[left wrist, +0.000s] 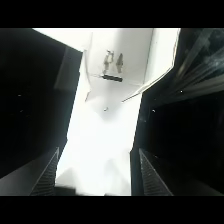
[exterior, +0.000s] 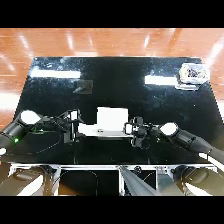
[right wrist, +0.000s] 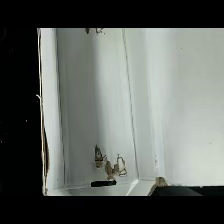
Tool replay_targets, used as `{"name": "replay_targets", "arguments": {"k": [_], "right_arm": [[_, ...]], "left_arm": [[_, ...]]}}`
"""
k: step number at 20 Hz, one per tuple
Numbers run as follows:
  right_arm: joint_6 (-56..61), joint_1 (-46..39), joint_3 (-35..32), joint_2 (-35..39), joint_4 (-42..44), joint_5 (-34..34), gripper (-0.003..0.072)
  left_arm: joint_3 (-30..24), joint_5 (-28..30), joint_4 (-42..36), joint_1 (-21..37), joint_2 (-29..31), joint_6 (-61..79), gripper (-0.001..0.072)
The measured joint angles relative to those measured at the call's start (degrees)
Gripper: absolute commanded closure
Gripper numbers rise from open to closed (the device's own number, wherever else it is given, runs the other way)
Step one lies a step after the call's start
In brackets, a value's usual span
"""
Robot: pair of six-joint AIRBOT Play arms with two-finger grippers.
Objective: Fold the box and place the chain.
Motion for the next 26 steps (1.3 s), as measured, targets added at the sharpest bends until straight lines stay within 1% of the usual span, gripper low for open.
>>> {"name": "replay_targets", "arguments": {"k": [5, 10, 14, 20, 26], "right_arm": [[0.0, 0.0, 0.0, 0.0, 0.0, 0.0, 0.0064], [0.0, 0.0, 0.0, 0.0, 0.0, 0.0, 0.0064], [0.0, 0.0, 0.0, 0.0, 0.0, 0.0, 0.0064], [0.0, 0.0, 0.0, 0.0, 0.0, 0.0, 0.0064], [0.0, 0.0, 0.0, 0.0, 0.0, 0.0, 0.0064]], "left_arm": [[-1.1, 3.0, -3.1, -2.5, -1.1, 0.8, 0.0089], [-1.2, 6.1, -6.4, -3.4, -5.5, 3.4, 0.009], [-1.1, 7.0, -7.8, -4.3, -7.6, 4.2, 0.009], [-0.9, 7.4, -10.4, -6.7, -8.4, 5.3, 0.0089], [-0.8, 9.1, -11.7, -7.7, -8.6, 6.4, 0.0091]]}}
